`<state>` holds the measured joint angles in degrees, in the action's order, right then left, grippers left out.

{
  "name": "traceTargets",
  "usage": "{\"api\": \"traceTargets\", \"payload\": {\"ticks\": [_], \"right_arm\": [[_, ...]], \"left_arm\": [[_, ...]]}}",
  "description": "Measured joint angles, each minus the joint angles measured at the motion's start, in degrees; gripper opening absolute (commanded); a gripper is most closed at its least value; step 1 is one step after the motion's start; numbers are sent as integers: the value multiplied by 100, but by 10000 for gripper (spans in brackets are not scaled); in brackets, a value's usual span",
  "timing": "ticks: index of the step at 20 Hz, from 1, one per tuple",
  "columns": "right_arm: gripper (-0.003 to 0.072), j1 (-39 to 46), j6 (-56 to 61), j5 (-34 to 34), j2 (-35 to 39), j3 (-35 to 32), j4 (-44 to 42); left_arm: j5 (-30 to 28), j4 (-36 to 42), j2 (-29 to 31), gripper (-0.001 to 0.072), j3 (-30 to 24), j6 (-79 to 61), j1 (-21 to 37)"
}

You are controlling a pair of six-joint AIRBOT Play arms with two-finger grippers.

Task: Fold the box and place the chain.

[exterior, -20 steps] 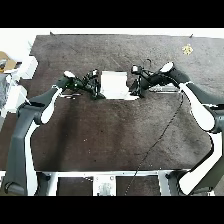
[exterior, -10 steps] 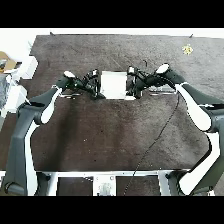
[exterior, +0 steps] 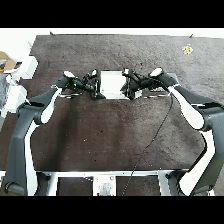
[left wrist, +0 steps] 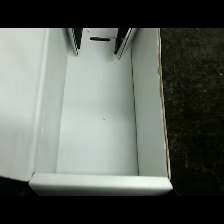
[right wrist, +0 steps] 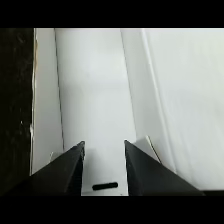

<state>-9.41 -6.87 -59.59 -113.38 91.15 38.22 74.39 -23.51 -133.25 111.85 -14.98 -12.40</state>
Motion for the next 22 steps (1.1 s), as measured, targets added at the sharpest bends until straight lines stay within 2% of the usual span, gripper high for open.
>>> {"api": "traceTargets", "payload": {"ticks": [1, 2, 6, 10, 11, 15, 18, 22], "right_arm": [[625, -2, -22, 4, -11, 0, -55], [665, -2, -72, 11, -15, 0, -87], [663, -2, -76, 11, -26, 0, -85], [107, 0, 201, -46, 46, -2, 350], [79, 13, 389, -46, 103, -2, 518], [79, 111, 1882, -105, 535, -2, 1370], [80, 214, 3536, -125, 984, -2, 2179], [80, 474, 5661, -557, 1462, 0, 3032]], "left_arm": [[-11, 4, 0, 404, 0, 0, -2], [-20, 2, 0, 404, 0, -4, -2], [-17, 0, 2, 403, 0, -4, -2], [-9, 4, 0, 404, 0, 4, -4], [-7, 4, 0, 404, 0, 4, -4], [-7, 2, 0, 404, 0, 4, -4], [-7, 0, 0, 404, 0, 4, -4], [-4, -2, 0, 404, 0, 2, -4]]}}
